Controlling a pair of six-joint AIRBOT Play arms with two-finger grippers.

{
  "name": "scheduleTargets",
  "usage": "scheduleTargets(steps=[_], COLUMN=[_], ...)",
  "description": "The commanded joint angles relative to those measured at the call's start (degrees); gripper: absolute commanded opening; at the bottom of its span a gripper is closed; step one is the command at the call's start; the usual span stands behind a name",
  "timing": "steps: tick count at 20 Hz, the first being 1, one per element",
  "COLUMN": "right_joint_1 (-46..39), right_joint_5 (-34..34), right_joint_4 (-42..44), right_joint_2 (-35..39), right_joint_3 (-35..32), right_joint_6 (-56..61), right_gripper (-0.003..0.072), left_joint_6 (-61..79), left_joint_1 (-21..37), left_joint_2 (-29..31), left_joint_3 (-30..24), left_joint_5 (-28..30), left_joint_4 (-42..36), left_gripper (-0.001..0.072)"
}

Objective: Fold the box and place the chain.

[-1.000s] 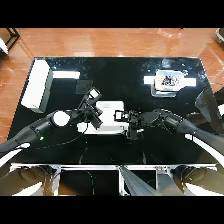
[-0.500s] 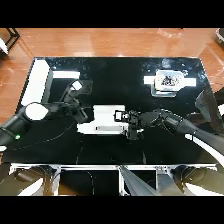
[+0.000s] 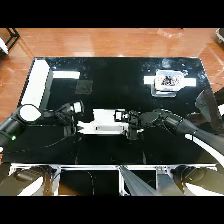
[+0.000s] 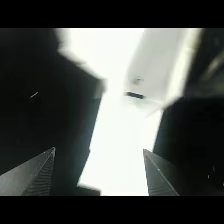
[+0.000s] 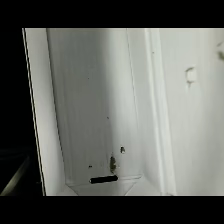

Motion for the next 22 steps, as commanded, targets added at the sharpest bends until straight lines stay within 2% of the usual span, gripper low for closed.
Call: scheduleTargets(steps=[1,7,10,11,15,16,18,20,22], right_joint_1=[0.0,0.1,0.1,0.1,0.1,0.1,0.1,0.0,0.1], right_joint_5=[0.0,-0.4,-0.4,-0.4,-0.4,-0.4,-0.4,-0.4,-0.4], right_joint_4=[0.0,0.0,0.0,0.0,0.0,0.0,0.0,0.0,0.0], right_joint_2=[0.0,0.0,0.0,0.0,0.0,0.0,0.0,0.0,0.0], right_joint_3=[0.0,0.0,0.0,0.0,0.0,0.0,0.0,0.0,0.0], right_joint_6=[0.0,0.0,0.0,0.0,0.0,0.0,0.0,0.0,0.0], right_gripper=[0.0465,0.0465,0.0465,0.0465,0.0465,0.0465,0.0465,0.0465,0.0465], left_joint_6=[9.5,9.6,9.6,9.6,9.6,9.5,9.6,9.6,9.5], left_joint_1=[-2.6,-4.4,-4.4,-4.4,-4.4,-4.6,-5.9,-7.7,-9.4], left_joint_2=[-3.6,-8.2,-9.7,-9.7,-9.7,-9.7,-9.7,-9.7,-9.7], left_joint_3=[-0.9,-0.9,-0.9,-0.9,-0.8,-0.8,-0.8,-0.8,-0.8], left_joint_5=[2.4,4.4,4.4,4.5,4.7,4.7,4.9,6.2,8.9], left_joint_4=[-1.2,-7.5,-8.0,-8.0,-8.1,-8.1,-8.1,-8.1,-8.1], left_gripper=[0.0640,0.0640,0.0635,0.0605,0.0355,0.0314,0.0310,0.0246,0.0245])
